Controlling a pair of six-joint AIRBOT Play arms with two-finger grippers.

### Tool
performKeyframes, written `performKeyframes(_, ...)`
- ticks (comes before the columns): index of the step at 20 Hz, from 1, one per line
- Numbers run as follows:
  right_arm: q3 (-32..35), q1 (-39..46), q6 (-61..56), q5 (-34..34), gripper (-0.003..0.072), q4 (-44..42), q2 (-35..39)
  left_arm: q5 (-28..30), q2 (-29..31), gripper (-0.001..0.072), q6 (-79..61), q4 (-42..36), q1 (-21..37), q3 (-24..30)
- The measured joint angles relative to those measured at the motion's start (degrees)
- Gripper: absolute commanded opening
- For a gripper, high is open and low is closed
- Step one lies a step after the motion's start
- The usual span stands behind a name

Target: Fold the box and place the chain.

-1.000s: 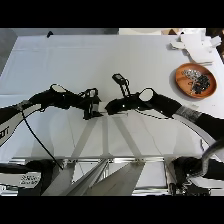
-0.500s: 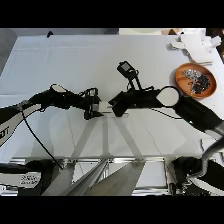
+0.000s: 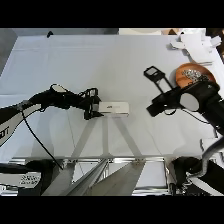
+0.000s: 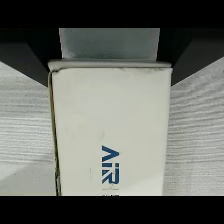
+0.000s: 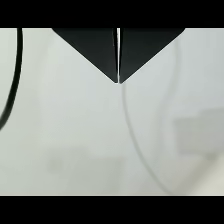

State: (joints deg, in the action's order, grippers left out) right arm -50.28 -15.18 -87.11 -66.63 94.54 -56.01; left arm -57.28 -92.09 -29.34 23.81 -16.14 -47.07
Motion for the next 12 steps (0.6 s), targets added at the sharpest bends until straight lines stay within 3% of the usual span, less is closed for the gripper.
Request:
performKeyframes(7, 0.1, 24.6, -8.1, -3.8, 0.0010, 5.1, 0.3, 0.0, 0.0, 0.0256, 0.0, 0.0, 0.0, 0.0)
performKeyframes(12, 1.8, 34.2, -9.9, 5.7, 0.0010, 1.5, 0.3, 0.0, 0.0, 0.0255, 0.0, 0.0, 0.0, 0.0)
